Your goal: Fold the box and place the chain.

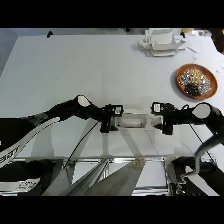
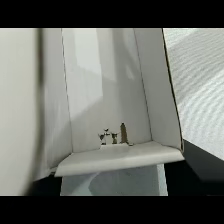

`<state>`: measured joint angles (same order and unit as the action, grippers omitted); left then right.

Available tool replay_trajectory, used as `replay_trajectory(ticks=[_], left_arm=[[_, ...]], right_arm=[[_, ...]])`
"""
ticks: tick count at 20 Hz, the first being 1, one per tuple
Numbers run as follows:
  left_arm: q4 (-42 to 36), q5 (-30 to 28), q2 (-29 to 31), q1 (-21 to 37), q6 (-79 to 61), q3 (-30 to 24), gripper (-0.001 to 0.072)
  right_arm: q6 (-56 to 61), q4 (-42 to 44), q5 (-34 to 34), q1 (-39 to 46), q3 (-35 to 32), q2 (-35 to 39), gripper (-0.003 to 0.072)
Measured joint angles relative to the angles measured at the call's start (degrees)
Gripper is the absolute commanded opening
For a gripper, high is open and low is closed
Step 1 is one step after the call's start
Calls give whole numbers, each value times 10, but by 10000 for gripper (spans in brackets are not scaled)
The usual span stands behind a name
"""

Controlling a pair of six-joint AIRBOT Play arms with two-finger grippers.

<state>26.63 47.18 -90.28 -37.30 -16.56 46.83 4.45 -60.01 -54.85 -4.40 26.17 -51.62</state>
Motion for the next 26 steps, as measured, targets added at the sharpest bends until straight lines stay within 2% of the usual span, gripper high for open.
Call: replay_trajectory(ticks=[1, 2, 6, 9, 11, 14, 19, 22, 26], left_arm=[[0, 0, 0, 0, 0, 0, 148], [0, 0, 0, 0, 0, 0, 148], [0, -2, 0, 0, 0, 0, 148], [0, -2, 0, 0, 0, 0, 148], [0, -2, 0, 0, 0, 0, 148], [0, -2, 0, 0, 1, 0, 148], [-1, -3, 0, 0, 2, 0, 148], [-1, -4, 0, 0, 2, 0, 148], [-1, -4, 0, 0, 2, 0, 148]], right_arm=[[14, 3, -6, 0, 0, 15, 81], [21, 11, -16, -1, 0, 28, 17], [9, 89, -64, -21, 0, 66, 17], [-8, 157, -66, -51, 0, 76, 17], [-10, 187, -25, -70, 0, 77, 17], [9, 223, 73, -89, 0, 66, 17], [42, 268, 209, -99, 0, -9, 17], [78, 264, 244, -101, 0, -54, 17], [98, 257, 254, -101, 0, -76, 17]])
